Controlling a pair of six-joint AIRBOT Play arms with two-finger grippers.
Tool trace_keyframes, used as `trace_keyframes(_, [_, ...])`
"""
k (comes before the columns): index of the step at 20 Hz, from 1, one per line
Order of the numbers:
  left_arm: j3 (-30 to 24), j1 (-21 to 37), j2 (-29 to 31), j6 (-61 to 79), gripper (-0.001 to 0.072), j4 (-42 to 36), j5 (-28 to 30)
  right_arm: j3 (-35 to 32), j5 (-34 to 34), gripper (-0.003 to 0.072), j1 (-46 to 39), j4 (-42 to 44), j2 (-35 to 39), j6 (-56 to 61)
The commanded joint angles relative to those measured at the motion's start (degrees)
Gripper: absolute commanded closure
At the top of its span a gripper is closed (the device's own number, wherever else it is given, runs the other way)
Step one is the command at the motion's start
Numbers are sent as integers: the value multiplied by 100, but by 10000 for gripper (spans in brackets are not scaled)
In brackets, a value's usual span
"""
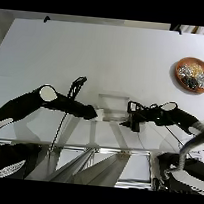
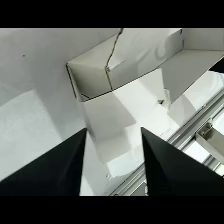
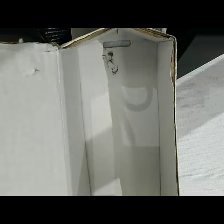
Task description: Fold the box and place the chain.
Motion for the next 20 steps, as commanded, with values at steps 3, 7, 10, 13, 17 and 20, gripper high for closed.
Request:
trace_keyframes(3, [223, -127, -74, -444, 253, 334, 26, 2, 0, 349, 0, 0, 4, 2])
trace_keyframes(7, [514, -345, -313, -1056, 204, 828, -107, 2, 0, 349, 0, 2, 4, 2])
trace_keyframes(10, [739, -503, -442, -1497, 201, 1014, -151, 2, 0, 349, 0, 0, 4, 2])
trace_keyframes(13, [901, -643, -492, -1902, 201, 1338, -186, 2, 2, 349, 0, 2, 4, 2])
trace_keyframes(17, [1134, -726, -553, -2509, 201, 1720, -192, 2, 0, 349, 0, 2, 4, 2])
trace_keyframes(20, [1419, -848, -741, -2916, 200, 2017, -400, 2, 2, 349, 0, 0, 4, 0])
